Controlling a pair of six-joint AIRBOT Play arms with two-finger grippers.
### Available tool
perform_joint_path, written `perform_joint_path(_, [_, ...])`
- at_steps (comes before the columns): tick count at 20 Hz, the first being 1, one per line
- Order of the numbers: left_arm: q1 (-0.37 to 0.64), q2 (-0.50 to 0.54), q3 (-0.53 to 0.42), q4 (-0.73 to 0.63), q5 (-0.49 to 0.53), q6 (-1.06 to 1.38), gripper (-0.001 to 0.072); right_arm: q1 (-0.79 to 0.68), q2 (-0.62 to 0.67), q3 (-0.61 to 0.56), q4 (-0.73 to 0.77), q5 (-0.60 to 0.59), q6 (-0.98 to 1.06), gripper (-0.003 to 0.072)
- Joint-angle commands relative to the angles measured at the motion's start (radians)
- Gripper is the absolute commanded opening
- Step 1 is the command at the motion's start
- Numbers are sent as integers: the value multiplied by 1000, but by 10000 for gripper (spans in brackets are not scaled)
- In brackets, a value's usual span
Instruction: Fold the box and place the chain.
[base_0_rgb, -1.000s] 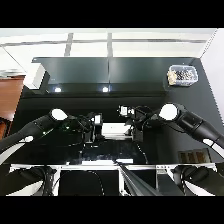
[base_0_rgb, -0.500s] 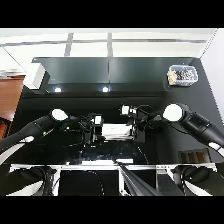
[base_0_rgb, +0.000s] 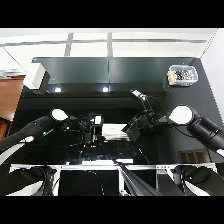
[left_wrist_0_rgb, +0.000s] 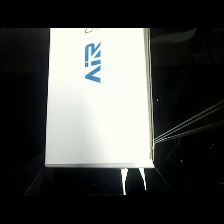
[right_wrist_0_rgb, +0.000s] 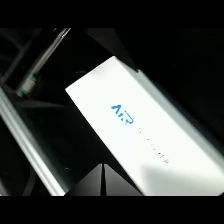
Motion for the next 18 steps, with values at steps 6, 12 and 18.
perform_joint_path(6, [0, 0, 0, 0, 0, 0, 482, -1, -89, -49, 189, -69, 199, 15])
perform_joint_path(12, [0, 0, 0, 0, 0, 0, 482, -1, -187, -50, 118, -101, 199, 15])
perform_joint_path(18, [0, 0, 0, 0, 0, 0, 481, -1, -192, -63, 111, -122, 200, 15])
